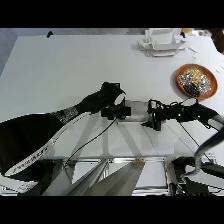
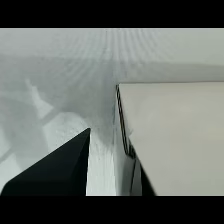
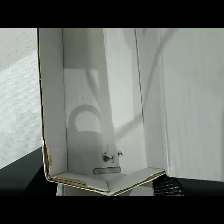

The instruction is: Fold the box and place the chain.

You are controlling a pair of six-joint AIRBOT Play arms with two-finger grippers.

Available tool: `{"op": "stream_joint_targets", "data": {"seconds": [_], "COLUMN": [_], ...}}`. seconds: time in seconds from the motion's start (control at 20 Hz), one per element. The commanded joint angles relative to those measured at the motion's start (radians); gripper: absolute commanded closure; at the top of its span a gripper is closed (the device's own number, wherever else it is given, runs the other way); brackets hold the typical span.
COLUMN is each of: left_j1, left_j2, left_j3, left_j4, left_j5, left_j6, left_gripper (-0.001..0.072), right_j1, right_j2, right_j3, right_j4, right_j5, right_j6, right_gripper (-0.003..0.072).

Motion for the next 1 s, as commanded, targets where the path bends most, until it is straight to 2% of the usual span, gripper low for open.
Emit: {"op": "stream_joint_targets", "data": {"seconds": [0.0,0.05,0.1,0.2,0.4,0.5,0.85,0.9,0.95], "left_j1": [-0.003,-0.003,-0.003,-0.003,-0.003,-0.003,-0.001,-0.001,-0.002], "left_j2": [-0.011,-0.011,-0.011,-0.011,-0.011,-0.011,-0.011,-0.011,-0.011], "left_j3": [0.000,0.000,0.000,0.000,0.000,0.000,0.000,0.000,0.000], "left_j4": [0.006,0.010,0.012,0.013,0.030,0.034,0.061,0.061,0.060], "left_j5": [-0.017,-0.014,-0.014,-0.013,-0.013,-0.013,0.009,0.013,0.018], "left_j6": [0.018,0.018,0.018,0.018,0.018,0.018,0.018,0.017,0.017], "left_gripper": [0.0500,0.0593,0.0647,0.0704,0.0686,0.0542,0.0573,0.0605,0.0708], "right_j1": [0.000,0.000,0.000,0.000,0.000,0.000,0.000,0.000,0.000], "right_j2": [0.000,0.000,0.000,0.000,0.000,0.000,0.000,0.000,0.000], "right_j3": [0.000,0.000,0.000,0.000,0.000,0.000,0.000,0.000,0.000], "right_j4": [0.000,0.000,0.000,0.000,0.000,0.000,0.000,0.000,0.000], "right_j5": [0.000,0.000,0.000,0.000,0.000,0.000,0.000,0.000,0.000], "right_j6": [0.000,0.000,0.000,0.000,0.000,0.000,0.000,0.000,0.000], "right_gripper": [0.0290,0.0290,0.0290,0.0290,0.0290,0.0290,0.0290,0.0290,0.0290]}}
